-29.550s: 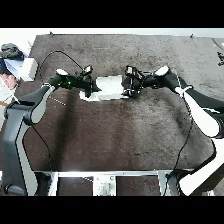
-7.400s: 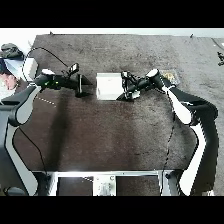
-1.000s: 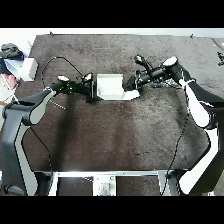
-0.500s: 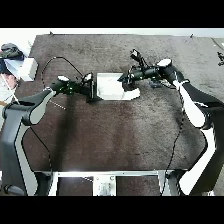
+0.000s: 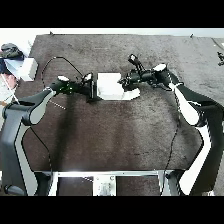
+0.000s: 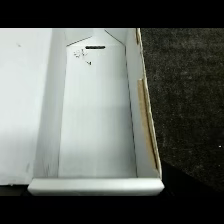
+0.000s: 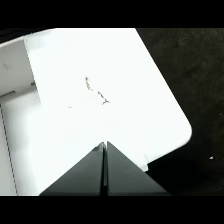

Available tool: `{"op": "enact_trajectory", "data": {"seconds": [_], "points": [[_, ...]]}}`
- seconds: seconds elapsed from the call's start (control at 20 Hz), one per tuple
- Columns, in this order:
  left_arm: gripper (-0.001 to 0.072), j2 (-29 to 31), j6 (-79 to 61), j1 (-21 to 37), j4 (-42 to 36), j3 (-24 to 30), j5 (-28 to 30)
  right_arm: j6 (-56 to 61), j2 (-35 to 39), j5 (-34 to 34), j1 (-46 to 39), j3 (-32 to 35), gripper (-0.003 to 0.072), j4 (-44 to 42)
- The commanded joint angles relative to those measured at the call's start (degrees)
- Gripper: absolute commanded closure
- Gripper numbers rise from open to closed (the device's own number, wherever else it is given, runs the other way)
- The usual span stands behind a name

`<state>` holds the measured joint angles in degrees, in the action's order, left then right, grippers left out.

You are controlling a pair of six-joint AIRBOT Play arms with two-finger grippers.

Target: Fold the box and place the chain.

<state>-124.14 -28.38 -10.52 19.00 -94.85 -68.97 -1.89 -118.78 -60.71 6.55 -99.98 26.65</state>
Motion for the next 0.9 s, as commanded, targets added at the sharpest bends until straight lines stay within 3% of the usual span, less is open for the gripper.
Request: {"op": "enact_trajectory", "data": {"seconds": [0.0,0.35,0.5,0.55,0.6,0.75,0.8,0.85], "points": [[0.0357,0.02,-0.04,0.04,0.02,-0.02,0.0,0.0,-0.76,-0.07,0.04,0.02,0.0655,3.08],[0.0357,0.02,-0.04,0.04,0.02,-0.02,0.0,0.02,0.87,0.28,0.04,0.0,0.0654,3.13],[0.0357,0.02,-0.04,0.04,0.02,-0.02,0.0,0.31,5.11,-4.9,-0.63,0.0,0.0653,3.87],[0.0357,0.02,-0.04,0.04,0.02,-0.02,0.0,1.22,6.69,-7.54,-1.05,0.0,0.0602,5.18],[0.0357,0.02,-0.02,0.04,0.02,-0.02,0.0,3.74,8.35,-9.9,-1.44,0.0,0.0422,7.54],[0.0357,0.02,-0.02,0.04,0.0,-0.02,0.02,8.44,12.02,-13.97,-1.73,0.0,0.0378,18.84],[0.0357,0.02,-0.02,0.04,0.02,-0.02,0.0,8.39,12.07,-15.06,-1.73,0.02,0.0136,20.26],[0.0357,0.02,-0.02,0.04,0.02,-0.02,0.0,8.28,11.76,-14.99,-1.73,0.55,-0.0032,21.2]]}}
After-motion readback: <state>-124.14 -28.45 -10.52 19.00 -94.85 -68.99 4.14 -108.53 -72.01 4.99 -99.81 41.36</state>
